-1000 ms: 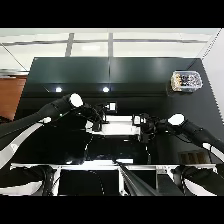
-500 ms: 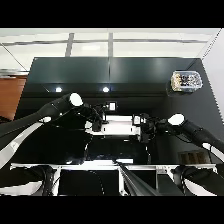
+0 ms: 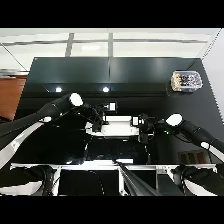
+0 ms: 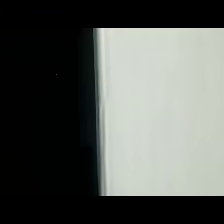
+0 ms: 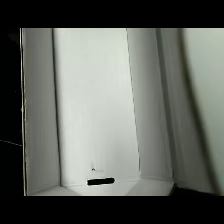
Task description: Fold the box and place the chain.
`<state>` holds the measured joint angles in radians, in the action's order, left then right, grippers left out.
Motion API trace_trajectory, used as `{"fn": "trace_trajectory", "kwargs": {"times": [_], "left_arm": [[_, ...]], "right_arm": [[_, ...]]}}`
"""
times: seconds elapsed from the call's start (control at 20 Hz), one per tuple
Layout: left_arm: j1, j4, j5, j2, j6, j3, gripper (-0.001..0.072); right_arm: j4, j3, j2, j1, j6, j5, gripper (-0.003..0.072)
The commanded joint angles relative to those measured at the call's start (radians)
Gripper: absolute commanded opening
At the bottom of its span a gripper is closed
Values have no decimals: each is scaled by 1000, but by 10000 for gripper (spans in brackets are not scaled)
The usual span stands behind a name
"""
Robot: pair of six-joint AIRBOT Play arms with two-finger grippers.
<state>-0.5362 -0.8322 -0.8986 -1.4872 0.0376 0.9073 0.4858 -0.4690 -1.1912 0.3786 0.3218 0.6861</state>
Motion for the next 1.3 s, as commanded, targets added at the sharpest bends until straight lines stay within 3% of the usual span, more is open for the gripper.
{"fn": "trace_trajectory", "kwargs": {"times": [0.0,1.25], "left_arm": [[0,-1,0,-1,0,1,32],[0,3,1,-1,0,3,32]], "right_arm": [[17,-2,-2,4,-15,-2,709],[57,-2,-4,4,-57,-18,707]]}}
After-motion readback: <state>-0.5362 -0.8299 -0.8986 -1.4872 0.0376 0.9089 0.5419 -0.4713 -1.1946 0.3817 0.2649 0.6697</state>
